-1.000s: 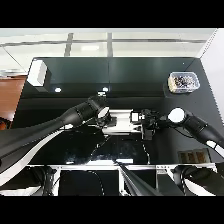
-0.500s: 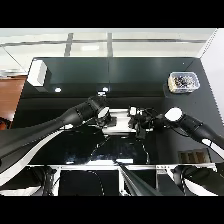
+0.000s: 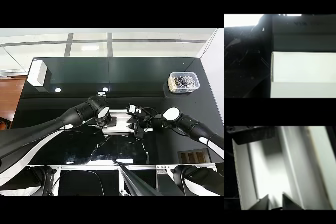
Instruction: Fold the box and place the chain.
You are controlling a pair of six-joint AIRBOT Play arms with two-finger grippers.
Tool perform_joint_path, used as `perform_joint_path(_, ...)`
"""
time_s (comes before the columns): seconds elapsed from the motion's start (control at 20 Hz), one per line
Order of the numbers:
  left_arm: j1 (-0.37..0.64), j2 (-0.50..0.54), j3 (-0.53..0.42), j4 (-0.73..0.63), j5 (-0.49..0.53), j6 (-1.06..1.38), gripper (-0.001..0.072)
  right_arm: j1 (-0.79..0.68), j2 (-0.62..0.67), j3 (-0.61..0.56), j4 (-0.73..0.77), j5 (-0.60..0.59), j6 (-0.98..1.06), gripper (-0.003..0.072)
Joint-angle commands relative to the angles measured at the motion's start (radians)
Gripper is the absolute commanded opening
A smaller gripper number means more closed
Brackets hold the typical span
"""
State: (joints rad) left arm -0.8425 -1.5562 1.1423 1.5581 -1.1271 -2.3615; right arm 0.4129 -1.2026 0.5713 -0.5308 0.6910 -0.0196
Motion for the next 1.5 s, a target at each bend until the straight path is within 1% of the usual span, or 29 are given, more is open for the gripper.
perform_joint_path(0.0, 0.000, -0.001, 0.001, 0.000, 0.000, 0.000, 0.0024, -0.002, 0.037, 0.004, -0.130, 0.032, 0.233, 0.0012)
perform_joint_path(0.1, 0.000, -0.001, 0.001, 0.000, 0.000, 0.000, 0.0024, -0.015, 0.117, 0.044, -0.348, 0.116, 0.653, 0.0011)
perform_joint_path(0.2, 0.000, -0.001, 0.001, 0.000, 0.000, 0.001, 0.0024, -0.097, 0.194, 0.105, -0.535, 0.269, 1.013, 0.0011)
perform_joint_path(0.25, 0.000, -0.001, 0.001, 0.001, 0.000, 0.001, 0.0024, -0.171, 0.220, 0.110, -0.583, 0.335, 1.118, 0.0012)
perform_joint_path(0.3, 0.001, -0.001, 0.001, 0.001, 0.001, 0.001, 0.0024, -0.274, 0.229, 0.098, -0.592, 0.371, 1.215, 0.0012)
perform_joint_path(0.35, 0.001, -0.001, 0.001, 0.001, 0.002, 0.001, 0.0025, -0.385, 0.227, 0.074, -0.558, 0.373, 1.274, 0.0012)
perform_joint_path(0.4, 0.001, -0.001, 0.001, 0.001, 0.001, 0.000, 0.0024, -0.483, 0.227, 0.039, -0.488, 0.342, 1.293, 0.0012)
perform_joint_path(0.5, 0.001, -0.001, 0.001, 0.000, 0.000, 0.000, 0.0024, -0.647, 0.217, -0.053, -0.282, 0.291, 1.306, 0.0012)
perform_joint_path(0.55, 0.001, -0.001, 0.001, 0.000, 0.000, 0.001, 0.0024, -0.693, 0.198, -0.094, -0.206, 0.291, 1.305, 0.0012)
perform_joint_path(0.6, 0.001, -0.001, 0.001, 0.001, 0.000, 0.001, 0.0024, -0.702, 0.174, -0.121, -0.167, 0.304, 1.295, 0.0012)
perform_joint_path(0.65, 0.001, -0.001, 0.001, 0.000, 0.001, 0.000, 0.0024, -0.684, 0.139, -0.136, -0.150, 0.329, 1.259, 0.0012)
perform_joint_path(0.75, 0.001, -0.001, 0.001, 0.000, 0.000, 0.001, 0.0024, -0.603, 0.059, -0.142, -0.121, 0.350, 1.219, 0.0012)
perform_joint_path(0.85, 0.001, -0.001, 0.001, 0.000, 0.000, 0.001, 0.0024, -0.507, -0.023, -0.142, -0.008, 0.334, 1.128, 0.0013)
perform_joint_path(0.95, 0.001, -0.001, 0.001, 0.000, 0.001, 0.000, 0.0024, -0.425, -0.075, -0.139, 0.160, 0.322, 0.990, 0.0012)
perform_joint_path(1.0, 0.001, -0.001, 0.001, 0.000, 0.000, 0.000, 0.0024, -0.394, -0.086, -0.129, 0.207, 0.322, 0.951, 0.0012)
perform_joint_path(1.05, 0.001, -0.001, 0.001, 0.000, 0.000, 0.001, 0.0024, -0.373, -0.086, -0.108, 0.214, 0.319, 0.946, 0.0015)
perform_joint_path(1.1, 0.001, -0.001, 0.001, 0.000, 0.001, 0.000, 0.0024, -0.363, -0.086, -0.083, 0.204, 0.328, 0.946, 0.0102)
perform_joint_path(1.15, 0.001, -0.001, 0.001, 0.000, 0.001, 0.001, 0.0024, -0.360, -0.086, -0.052, 0.180, 0.356, 0.946, 0.0375)
perform_joint_path(1.2, 0.001, -0.001, 0.001, 0.000, 0.000, 0.000, 0.0024, -0.360, -0.086, -0.023, 0.154, 0.387, 0.946, 0.0502)
perform_joint_path(1.35, 0.001, -0.001, 0.001, 0.001, 0.001, 0.000, 0.0024, -0.350, -0.086, 0.047, 0.101, 0.471, 0.959, 0.0498)
perform_joint_path(1.45, 0.001, -0.001, 0.001, 0.000, 0.001, 0.001, 0.0024, -0.321, -0.086, 0.071, 0.092, 0.473, 0.996, 0.0497)
